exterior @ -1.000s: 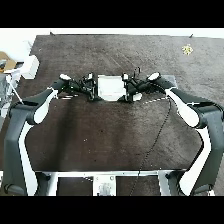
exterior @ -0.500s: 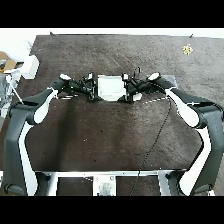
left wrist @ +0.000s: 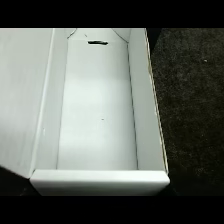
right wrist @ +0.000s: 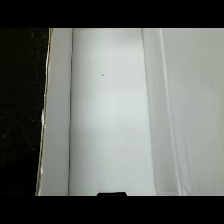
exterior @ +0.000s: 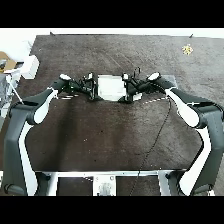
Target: Fold the box and place the chain.
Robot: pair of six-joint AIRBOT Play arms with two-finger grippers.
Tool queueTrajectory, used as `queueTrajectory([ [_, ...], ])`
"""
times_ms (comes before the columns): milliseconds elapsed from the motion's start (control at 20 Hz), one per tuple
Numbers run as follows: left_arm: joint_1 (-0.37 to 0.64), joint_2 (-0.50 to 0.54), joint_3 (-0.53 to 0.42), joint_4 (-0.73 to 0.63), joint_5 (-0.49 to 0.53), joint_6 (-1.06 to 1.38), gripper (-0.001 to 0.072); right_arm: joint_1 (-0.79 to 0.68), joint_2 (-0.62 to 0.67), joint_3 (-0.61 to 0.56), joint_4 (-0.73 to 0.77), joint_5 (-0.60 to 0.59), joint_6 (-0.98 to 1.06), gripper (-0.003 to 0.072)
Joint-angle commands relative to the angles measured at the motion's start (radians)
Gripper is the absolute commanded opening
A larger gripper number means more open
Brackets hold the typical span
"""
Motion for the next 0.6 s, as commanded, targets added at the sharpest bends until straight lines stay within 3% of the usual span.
queueTrajectory([
  [0, 0.000, 0.000, 0.000, 0.003, -0.001, 0.001, 0.0163, -0.006, 0.005, 0.000, -0.016, 0.017, 0.031, 0.0686],
  [550, 0.000, 0.000, 0.000, 0.003, -0.002, 0.001, 0.0163, -0.007, 0.172, 0.000, -0.348, 0.023, 0.218, 0.0685],
])
